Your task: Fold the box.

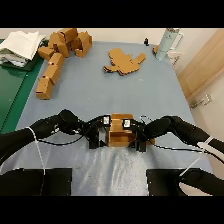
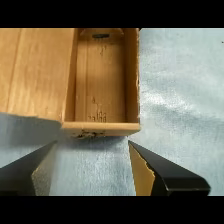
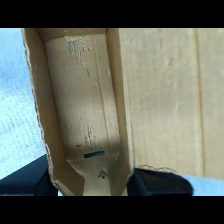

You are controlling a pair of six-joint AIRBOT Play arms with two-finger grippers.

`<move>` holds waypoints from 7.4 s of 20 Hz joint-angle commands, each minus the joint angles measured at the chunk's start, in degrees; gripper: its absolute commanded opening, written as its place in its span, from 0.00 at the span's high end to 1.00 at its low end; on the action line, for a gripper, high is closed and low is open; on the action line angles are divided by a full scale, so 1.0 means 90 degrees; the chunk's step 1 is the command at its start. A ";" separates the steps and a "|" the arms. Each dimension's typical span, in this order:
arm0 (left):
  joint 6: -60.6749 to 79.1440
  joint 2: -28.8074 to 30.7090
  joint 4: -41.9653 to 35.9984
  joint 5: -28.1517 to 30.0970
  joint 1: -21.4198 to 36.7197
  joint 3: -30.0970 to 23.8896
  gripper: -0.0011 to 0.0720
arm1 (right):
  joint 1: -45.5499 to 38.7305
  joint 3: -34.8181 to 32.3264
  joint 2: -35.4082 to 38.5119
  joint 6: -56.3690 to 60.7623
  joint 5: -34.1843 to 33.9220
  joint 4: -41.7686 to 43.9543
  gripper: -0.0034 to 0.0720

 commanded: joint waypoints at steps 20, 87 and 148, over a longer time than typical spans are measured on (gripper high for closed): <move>-0.0828 -0.0549 0.0277 0.0619 -0.0845 0.0333 0.09 | 0.0005 0.0005 0.0005 0.0000 0.0002 -0.0007 0.33; -0.0988 -0.0435 0.0393 0.0920 -0.0899 0.0376 0.25 | 0.0010 0.0056 0.2584 0.6742 -0.1047 0.0702 0.01; -0.0843 -0.0372 0.0483 0.1282 -0.0903 0.0087 0.25 | 0.0044 0.1180 0.1586 0.5836 -0.0920 -0.1375 0.96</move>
